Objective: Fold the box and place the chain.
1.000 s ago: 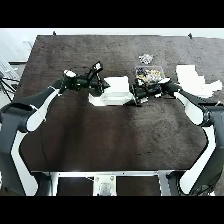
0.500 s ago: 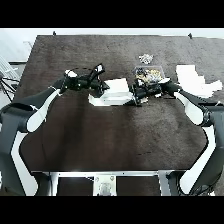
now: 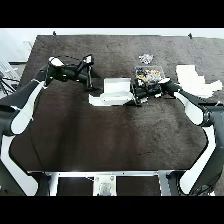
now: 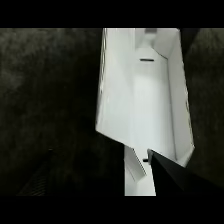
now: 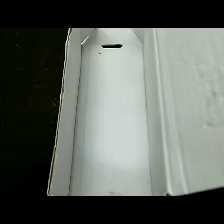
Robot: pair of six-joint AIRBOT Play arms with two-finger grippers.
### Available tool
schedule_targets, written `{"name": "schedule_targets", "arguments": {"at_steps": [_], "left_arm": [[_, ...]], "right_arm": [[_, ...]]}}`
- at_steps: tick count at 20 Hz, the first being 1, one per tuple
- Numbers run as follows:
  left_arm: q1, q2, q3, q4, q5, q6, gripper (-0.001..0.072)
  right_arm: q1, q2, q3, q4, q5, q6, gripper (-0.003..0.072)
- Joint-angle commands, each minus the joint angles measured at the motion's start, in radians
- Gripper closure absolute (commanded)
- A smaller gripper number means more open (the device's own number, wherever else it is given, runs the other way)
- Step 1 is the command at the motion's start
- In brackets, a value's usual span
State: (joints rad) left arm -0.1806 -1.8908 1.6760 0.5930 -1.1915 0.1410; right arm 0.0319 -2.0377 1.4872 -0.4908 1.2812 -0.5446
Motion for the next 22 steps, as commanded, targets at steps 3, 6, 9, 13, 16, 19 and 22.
{"name": "schedule_targets", "arguments": {"at_steps": [3, 6, 9, 13, 16, 19, 22], "left_arm": [[-0.023, 0.006, -0.025, 0.232, -0.060, -0.089, 0.0028], [-0.047, 0.006, -0.073, 0.233, 0.003, -0.088, 0.0027], [-0.086, 0.005, -0.107, 0.233, 0.050, -0.073, 0.0028], [-0.111, 0.000, -0.118, 0.223, 0.097, -0.067, 0.0028], [-0.111, -0.002, -0.118, 0.221, 0.126, -0.101, 0.0034], [-0.111, -0.010, -0.118, 0.216, 0.125, -0.106, 0.0117], [-0.111, -0.011, -0.118, 0.212, 0.124, -0.107, 0.0118]], "right_arm": [[0.000, 0.000, 0.000, 0.001, 0.001, 0.002, 0.0099], [0.000, 0.000, 0.000, 0.001, 0.002, 0.002, 0.0100], [0.000, 0.000, 0.000, 0.001, 0.002, 0.002, 0.0099], [0.000, 0.000, 0.000, 0.001, 0.002, 0.002, 0.0099], [0.000, 0.000, 0.000, 0.001, 0.002, 0.002, 0.0099], [0.000, 0.000, 0.000, 0.001, 0.002, 0.002, 0.0099], [0.000, 0.000, 0.000, 0.001, 0.002, 0.002, 0.0099]]}}
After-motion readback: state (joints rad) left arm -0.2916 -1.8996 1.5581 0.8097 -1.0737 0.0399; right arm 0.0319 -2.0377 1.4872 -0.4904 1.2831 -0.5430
